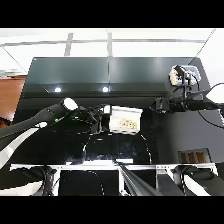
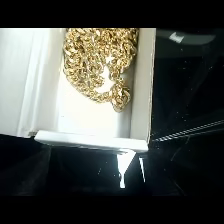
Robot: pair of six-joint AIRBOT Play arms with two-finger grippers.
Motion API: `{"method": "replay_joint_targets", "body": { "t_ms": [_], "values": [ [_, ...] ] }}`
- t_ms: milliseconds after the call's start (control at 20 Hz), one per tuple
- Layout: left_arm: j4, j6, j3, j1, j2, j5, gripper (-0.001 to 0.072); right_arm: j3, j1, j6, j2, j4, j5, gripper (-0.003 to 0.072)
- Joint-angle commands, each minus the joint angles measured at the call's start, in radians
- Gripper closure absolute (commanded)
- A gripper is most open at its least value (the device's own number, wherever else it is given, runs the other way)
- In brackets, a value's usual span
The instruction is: Fold the box and place the chain.
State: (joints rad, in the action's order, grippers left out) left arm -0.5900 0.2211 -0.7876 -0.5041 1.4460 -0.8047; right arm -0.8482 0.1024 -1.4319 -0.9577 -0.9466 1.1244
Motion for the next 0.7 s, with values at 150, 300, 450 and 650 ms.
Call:
{"method": "replay_joint_targets", "body": {
  "t_ms": [150, 300, 450, 650],
  "values": [
    [-0.02, 0.016, -0.043, 0.014, 0.033, -0.021, 0.0002, 0.0, -0.001, 0.0, 0.0, 0.0, 0.0, 0.038],
    [0.015, 0.04, -0.072, 0.003, 0.052, -0.046, 0.0002, 0.0, -0.001, 0.0, 0.0, 0.0, 0.0, 0.038],
    [0.003, 0.042, -0.074, -0.014, 0.054, -0.045, 0.0002, 0.0, -0.001, 0.0, 0.0, 0.0, -0.006, 0.038],
    [0.0, 0.039, -0.074, -0.02, 0.054, -0.047, 0.0002, 0.0, -0.001, 0.0, 0.0, 0.0, -0.01, 0.038]
  ]
}}
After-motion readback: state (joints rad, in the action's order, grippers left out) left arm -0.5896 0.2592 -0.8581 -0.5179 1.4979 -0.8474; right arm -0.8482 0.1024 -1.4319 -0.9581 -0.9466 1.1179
